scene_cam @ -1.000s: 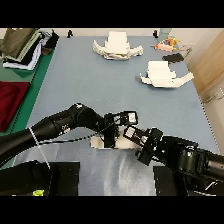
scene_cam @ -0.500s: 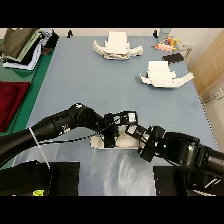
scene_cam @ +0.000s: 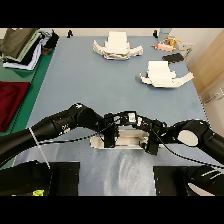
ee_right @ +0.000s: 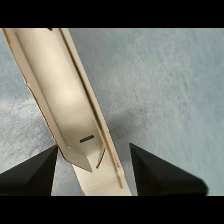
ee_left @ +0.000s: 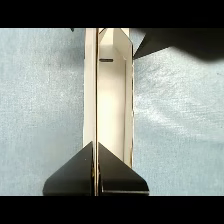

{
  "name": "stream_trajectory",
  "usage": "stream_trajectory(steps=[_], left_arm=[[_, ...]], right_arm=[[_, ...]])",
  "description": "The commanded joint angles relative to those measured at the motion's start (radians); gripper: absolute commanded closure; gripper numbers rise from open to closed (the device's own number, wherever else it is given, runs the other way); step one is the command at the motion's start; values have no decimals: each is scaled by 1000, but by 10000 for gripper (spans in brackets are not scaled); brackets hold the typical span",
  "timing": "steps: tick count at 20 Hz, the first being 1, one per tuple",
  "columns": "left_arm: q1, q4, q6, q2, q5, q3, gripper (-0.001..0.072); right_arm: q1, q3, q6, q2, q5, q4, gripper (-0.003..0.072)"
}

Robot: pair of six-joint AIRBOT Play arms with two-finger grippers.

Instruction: Fold the box.

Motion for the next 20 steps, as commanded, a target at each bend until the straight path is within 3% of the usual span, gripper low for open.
stream_trajectory(steps=[1, 7, 15, 18, 20], left_arm=[[0, 0, 0, -1, 0, 1, 696], [0, 0, 0, -1, 0, 1, 697], [0, 0, 0, -1, 0, 1, 696], [0, 0, 0, -1, 0, 1, 696], [0, 0, 0, -1, 0, 1, 696]], right_arm=[[-115, -18, -359, -39, -4, 243, -32], [-151, -18, -467, -142, -3, 314, -31], [-151, -18, -456, -134, -2, 314, -23], [-151, -18, -463, -134, 35, 291, -17], [-151, -18, -592, -134, 91, 248, -17]])
